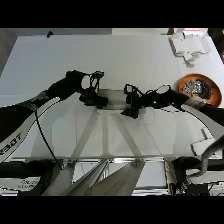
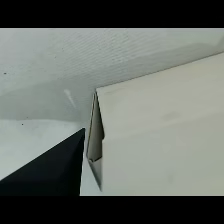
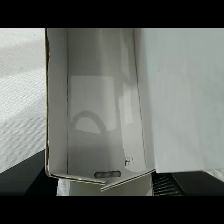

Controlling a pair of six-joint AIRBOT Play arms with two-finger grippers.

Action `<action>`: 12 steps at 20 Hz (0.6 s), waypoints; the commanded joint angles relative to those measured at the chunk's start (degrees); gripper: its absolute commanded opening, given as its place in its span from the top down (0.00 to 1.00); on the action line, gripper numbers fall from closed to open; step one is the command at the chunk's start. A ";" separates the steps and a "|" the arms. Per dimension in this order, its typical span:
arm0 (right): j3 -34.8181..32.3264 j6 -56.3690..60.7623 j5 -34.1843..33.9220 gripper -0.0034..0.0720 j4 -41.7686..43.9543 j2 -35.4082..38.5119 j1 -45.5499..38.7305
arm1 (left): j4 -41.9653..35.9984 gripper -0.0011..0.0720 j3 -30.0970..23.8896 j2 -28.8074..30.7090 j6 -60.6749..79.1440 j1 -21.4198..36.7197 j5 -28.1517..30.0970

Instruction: Fold the box and place the chain.

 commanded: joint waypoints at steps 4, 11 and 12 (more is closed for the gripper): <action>-0.02 0.00 -0.02 0.33 -0.07 -0.02 0.00 | 1.46 0.41 3.30 -0.09 -2.54 -0.90 -2.78; -0.02 0.00 -0.02 0.33 -0.07 -0.02 0.00 | -0.70 0.41 4.42 -0.02 -2.51 -0.85 -8.50; -0.02 0.02 -0.02 0.33 -0.07 -0.02 0.00 | -1.05 0.41 4.42 0.00 -2.54 -0.85 -9.18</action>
